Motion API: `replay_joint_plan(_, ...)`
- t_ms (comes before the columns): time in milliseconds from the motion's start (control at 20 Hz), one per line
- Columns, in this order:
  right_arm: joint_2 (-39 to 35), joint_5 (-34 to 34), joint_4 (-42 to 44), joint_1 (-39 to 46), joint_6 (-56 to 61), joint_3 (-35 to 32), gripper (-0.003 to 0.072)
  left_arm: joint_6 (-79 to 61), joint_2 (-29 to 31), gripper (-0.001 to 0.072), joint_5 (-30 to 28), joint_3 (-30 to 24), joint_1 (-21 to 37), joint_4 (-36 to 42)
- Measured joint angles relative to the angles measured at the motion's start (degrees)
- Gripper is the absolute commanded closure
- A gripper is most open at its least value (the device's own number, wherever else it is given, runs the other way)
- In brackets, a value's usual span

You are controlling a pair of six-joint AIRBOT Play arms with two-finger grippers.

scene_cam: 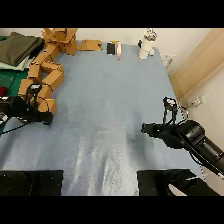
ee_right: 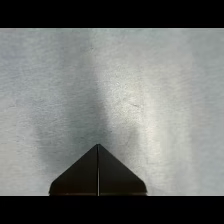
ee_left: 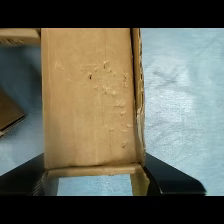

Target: Fold the box.

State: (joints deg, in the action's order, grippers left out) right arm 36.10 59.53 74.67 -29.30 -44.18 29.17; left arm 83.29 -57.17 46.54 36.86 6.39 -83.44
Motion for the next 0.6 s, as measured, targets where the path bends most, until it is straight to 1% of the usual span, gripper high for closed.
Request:
replay_joint_plan(250, 0.0, -1.36, -0.37, 0.0, -0.04, 0.0, 0.0682, 0.52, -0.59, 0.0258, 0.52, 0.0, 4.35, 0.07)
replay_joint_plan(600, 0.02, -2.05, -0.24, 0.0, -0.04, 0.0, 0.0682, 0.74, -6.6, 0.0257, -5.16, 0.0, 5.64, 0.02)
